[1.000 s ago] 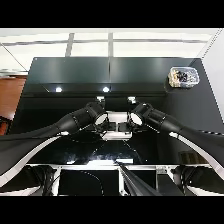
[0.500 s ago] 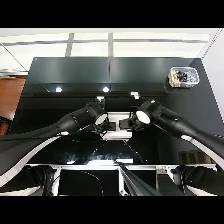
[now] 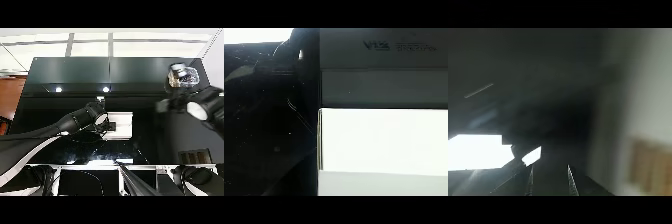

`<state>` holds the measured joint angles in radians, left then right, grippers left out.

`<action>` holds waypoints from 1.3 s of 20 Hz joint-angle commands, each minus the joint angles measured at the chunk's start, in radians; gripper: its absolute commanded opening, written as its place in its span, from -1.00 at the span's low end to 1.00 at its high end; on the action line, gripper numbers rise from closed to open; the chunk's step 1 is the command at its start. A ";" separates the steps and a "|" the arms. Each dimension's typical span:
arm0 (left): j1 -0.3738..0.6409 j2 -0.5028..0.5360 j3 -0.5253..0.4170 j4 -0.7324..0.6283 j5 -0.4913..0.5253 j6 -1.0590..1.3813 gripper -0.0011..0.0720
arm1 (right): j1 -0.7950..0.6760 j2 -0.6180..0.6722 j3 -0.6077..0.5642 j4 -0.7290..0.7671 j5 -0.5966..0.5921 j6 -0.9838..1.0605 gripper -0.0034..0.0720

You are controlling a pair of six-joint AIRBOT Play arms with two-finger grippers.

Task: Fold the box and place the chain.

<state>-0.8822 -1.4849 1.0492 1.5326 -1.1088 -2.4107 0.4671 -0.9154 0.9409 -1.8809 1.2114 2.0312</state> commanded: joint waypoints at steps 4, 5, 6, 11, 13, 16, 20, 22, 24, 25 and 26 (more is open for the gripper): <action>0.000 -0.001 0.000 0.000 0.001 0.001 -0.90 | -0.440 -0.124 -0.024 -0.053 -0.413 -0.031 0.96; 0.000 -0.001 0.000 0.000 0.000 0.001 -0.90 | -0.491 -0.186 0.016 0.026 -0.449 -0.040 0.96; 0.000 -0.001 0.000 0.000 0.001 0.001 -0.90 | -0.536 -0.262 0.088 0.120 -0.456 -0.049 0.96; 0.000 -0.001 0.000 0.000 0.000 0.001 -0.90 | -0.653 -0.709 0.613 0.540 -0.255 -0.079 0.88; 0.000 -0.001 0.000 0.000 0.001 0.001 -0.90 | -0.666 -0.858 0.779 0.634 -0.185 -0.020 0.58; 0.000 -0.001 0.000 0.000 0.001 0.001 -0.90 | -0.664 -0.978 0.877 0.650 -0.163 0.072 0.35; 0.000 -0.001 0.000 0.000 0.000 0.001 -0.90 | -0.665 -1.033 0.880 0.643 -0.165 0.094 0.35; 0.000 -0.001 0.000 0.000 0.000 0.001 -0.90 | -0.665 -1.044 0.880 0.630 -0.164 0.094 0.35; 0.000 -0.001 0.000 0.000 0.000 0.002 -0.90 | -0.665 -1.049 0.880 0.620 -0.163 0.093 0.35; 0.000 -0.001 0.000 0.000 0.000 0.002 -0.90 | -0.664 -1.052 0.880 0.615 -0.160 0.093 0.35; 0.000 -0.001 0.000 0.000 0.000 0.001 -0.90 | -0.664 -1.055 0.880 0.606 -0.155 0.093 0.35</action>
